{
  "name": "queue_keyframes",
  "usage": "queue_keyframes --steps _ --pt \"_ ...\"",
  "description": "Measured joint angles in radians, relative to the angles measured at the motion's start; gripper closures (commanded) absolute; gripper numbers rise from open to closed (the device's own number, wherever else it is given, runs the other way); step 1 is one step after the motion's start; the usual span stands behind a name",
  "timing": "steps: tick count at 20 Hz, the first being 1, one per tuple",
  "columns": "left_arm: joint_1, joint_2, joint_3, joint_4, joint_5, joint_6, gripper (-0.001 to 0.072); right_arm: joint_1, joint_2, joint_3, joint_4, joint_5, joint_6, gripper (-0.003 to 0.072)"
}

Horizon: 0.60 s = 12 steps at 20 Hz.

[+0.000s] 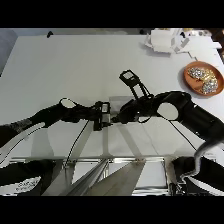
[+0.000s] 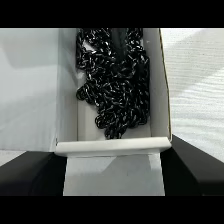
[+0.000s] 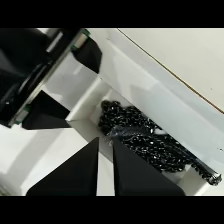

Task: Fold the box and place the chain.

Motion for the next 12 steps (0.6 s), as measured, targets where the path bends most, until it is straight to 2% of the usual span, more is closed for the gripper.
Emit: queue_keyframes --steps 4,8,12 --pt "0.0 0.0 0.0 0.0 0.0 0.0 0.0597 -0.039 -0.043 0.005 -0.014 0.009 0.025 0.0553" --pt "0.0 0.0 0.0 0.0 0.0 0.0 0.0597 -0.153 -0.053 0.076 -0.016 0.153 -0.003 0.0556" --pt "0.0 0.0 0.0 0.0 0.0 0.0 0.0597 -0.337 -0.057 0.129 -0.023 0.28 -0.067 0.0586"
